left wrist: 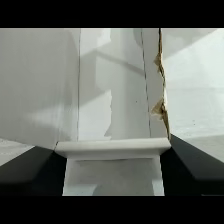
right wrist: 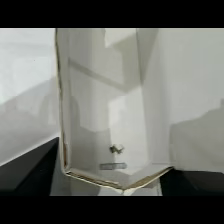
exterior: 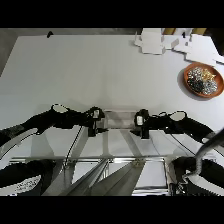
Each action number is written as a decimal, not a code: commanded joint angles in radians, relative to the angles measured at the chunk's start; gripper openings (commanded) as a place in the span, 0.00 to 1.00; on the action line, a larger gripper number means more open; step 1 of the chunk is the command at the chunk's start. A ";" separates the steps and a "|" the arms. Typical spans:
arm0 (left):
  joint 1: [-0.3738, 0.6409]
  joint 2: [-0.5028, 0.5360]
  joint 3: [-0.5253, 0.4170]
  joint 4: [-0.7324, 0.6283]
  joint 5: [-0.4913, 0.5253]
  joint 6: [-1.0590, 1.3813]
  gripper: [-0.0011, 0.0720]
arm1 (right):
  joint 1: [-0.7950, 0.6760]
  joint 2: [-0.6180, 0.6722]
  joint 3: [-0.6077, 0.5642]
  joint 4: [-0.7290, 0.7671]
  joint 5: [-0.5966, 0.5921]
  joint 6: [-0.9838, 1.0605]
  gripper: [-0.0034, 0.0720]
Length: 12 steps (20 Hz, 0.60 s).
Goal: Fold the box and place the chain.
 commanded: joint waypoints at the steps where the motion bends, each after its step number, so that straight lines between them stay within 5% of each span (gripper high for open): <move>1: 0.000 0.000 0.001 0.005 -0.003 0.000 0.22 | 0.000 0.007 0.001 0.002 0.002 0.016 0.97; 5: 0.000 0.000 0.001 0.005 -0.003 0.001 0.22 | 0.000 0.042 0.001 -0.030 0.002 0.071 0.97; 12: 0.000 0.000 0.001 0.005 -0.003 0.000 0.22 | -0.001 0.044 0.001 -0.303 0.003 0.396 0.97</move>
